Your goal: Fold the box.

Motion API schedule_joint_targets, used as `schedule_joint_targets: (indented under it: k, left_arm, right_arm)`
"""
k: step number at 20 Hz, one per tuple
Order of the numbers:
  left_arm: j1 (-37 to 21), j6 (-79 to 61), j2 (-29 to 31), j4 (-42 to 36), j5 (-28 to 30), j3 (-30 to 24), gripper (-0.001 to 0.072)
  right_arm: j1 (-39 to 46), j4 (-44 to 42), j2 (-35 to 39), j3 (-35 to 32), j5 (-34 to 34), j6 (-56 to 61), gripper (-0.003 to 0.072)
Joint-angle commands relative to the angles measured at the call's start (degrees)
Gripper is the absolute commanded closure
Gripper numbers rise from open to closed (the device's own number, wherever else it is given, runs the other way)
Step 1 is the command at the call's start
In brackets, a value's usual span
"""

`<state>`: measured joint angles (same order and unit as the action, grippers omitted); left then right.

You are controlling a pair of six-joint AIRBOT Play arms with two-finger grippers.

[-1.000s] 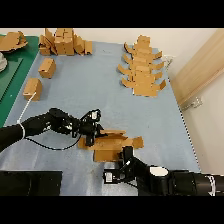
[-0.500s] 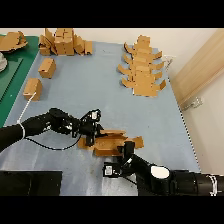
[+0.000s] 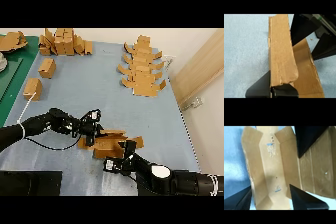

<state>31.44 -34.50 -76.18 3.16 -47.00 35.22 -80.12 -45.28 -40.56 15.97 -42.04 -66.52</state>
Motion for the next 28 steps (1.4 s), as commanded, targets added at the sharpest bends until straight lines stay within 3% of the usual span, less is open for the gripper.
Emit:
schedule_joint_targets:
  k: [1,8,16,18,23,26,28]
  left_arm:
    - [-0.02,0.00,-0.02,0.00,0.02,0.02,0.0694]
    - [0.00,0.00,-0.02,0.00,-0.02,0.02,0.0694]
    - [0.00,0.00,-0.02,0.00,0.00,0.02,0.0695]
    - [0.00,0.02,-0.02,0.00,-0.02,0.02,0.0695]
    - [0.00,0.00,-0.02,0.00,-0.02,0.02,0.0694]
    - [0.00,0.00,-0.02,0.00,0.00,0.02,0.0694]
    - [0.00,0.00,-0.02,0.00,-0.02,0.02,0.0694]
  right_arm:
    - [2.62,-5.55,1.25,0.02,1.90,-0.83,-0.0033]
    - [7.96,-3.06,2.10,0.02,-0.31,-3.56,-0.0033]
    - [15.47,-8.92,9.92,-1.40,4.85,-10.51,-0.0032]
    - [19.30,-15.19,9.66,-2.40,9.86,-17.20,-0.0033]
    - [32.81,-40.46,6.54,-2.58,16.52,-46.58,-0.0032]
    - [41.51,-62.71,4.59,-1.55,15.26,-72.57,-0.0032]
    - [48.76,-75.54,1.44,0.68,9.38,-87.97,-0.0032]
